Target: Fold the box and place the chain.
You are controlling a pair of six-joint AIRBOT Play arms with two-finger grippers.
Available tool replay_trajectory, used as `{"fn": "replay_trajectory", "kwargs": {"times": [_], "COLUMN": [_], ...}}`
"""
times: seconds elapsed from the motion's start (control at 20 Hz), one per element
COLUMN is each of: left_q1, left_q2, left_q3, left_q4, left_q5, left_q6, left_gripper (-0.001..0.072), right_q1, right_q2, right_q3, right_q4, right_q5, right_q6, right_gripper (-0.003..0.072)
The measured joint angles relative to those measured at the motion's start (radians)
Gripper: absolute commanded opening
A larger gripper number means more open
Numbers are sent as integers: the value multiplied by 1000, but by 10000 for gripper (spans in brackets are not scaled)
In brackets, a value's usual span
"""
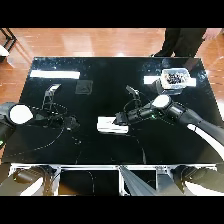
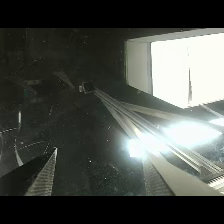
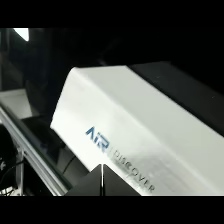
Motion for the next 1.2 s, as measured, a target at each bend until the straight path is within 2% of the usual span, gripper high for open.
{"fn": "replay_trajectory", "kwargs": {"times": [0.35,0.55,0.75,0.85,0.95,1.05,1.2], "left_q1": [0,0,0,0,0,-1,-3], "left_q2": [0,0,0,-5,-26,-69,-161], "left_q3": [0,0,1,3,21,64,142], "left_q4": [-3,-19,-29,-32,-44,-76,-187], "left_q5": [1,14,32,50,72,77,77], "left_q6": [0,5,33,56,120,249,570], "left_gripper": [635,635,635,635,635,635,636], "right_q1": [10,6,-56,-129,-232,-336,-463], "right_q2": [-44,-24,99,179,265,339,422], "right_q3": [-5,23,76,91,90,66,5], "right_q4": [-54,-90,-70,-74,-138,-235,-334], "right_q5": [-26,-6,80,121,209,275,336], "right_q6": [56,41,3,-6,-13,-11,-5], "right_gripper": [23,23,23,23,23,23,23]}}
